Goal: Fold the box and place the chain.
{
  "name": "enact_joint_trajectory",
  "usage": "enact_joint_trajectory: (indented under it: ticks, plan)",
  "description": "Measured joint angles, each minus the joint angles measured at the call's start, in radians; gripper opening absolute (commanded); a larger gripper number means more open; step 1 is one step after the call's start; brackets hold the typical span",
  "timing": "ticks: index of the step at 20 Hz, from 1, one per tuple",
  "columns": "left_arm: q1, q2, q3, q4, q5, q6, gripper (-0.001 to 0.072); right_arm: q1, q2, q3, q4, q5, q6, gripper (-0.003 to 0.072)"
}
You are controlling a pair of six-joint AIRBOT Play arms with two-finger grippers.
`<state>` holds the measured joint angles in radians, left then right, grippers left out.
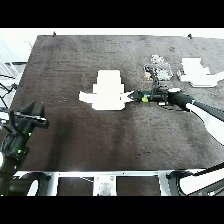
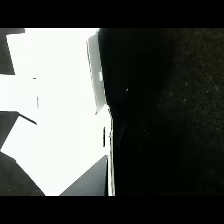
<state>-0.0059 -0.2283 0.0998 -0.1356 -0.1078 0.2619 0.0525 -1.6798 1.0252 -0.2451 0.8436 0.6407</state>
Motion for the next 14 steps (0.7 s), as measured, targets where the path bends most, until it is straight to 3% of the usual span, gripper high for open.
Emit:
enact_joint_trajectory:
  ticks: [8, 11, 14]
  plan:
    - [0.0, -0.05, 0.055, 0.001, -0.075, 0.0, 0.0528, 0.008, -0.012, 0.006, 0.002, -0.011, -0.041, 0.001]
    - [0.0, -0.176, 0.14, 0.0, -0.099, 0.0, 0.0528, 0.008, -0.012, 0.006, 0.008, -0.012, -0.045, 0.001]
    - [0.0, -0.377, 0.26, 0.002, -0.149, -0.002, 0.0528, 0.009, -0.012, 0.006, 0.014, -0.011, -0.046, 0.0011]
